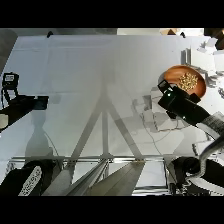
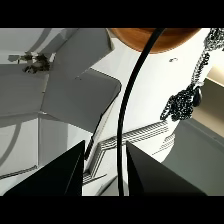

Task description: Fold the box and place the chain.

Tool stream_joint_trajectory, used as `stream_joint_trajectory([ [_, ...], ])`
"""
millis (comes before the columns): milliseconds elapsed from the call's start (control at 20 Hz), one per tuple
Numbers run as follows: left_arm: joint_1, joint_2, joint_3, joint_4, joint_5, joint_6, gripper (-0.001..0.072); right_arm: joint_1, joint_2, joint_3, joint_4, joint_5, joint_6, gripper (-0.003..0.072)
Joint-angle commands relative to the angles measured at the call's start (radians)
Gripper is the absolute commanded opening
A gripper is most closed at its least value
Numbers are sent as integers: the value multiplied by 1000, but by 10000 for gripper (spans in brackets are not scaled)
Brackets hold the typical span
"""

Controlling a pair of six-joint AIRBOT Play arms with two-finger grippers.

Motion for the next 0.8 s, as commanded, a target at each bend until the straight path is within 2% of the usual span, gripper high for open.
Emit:
stream_joint_trajectory([
  [0,0,0,1,0,0,0,640,25,-1,0,-10,-9,-8,170],
  [50,0,0,1,0,0,0,640,32,-1,0,-5,-22,-8,99],
  [100,0,0,1,0,0,0,640,34,-1,0,11,-37,-7,72],
  [350,0,0,1,0,0,0,640,33,-1,-1,26,-53,-7,78],
  [450,0,0,1,0,0,0,640,33,-2,-4,27,-62,-7,131],
  [750,0,0,1,0,0,0,640,33,-3,-21,7,-64,-8,125],
])
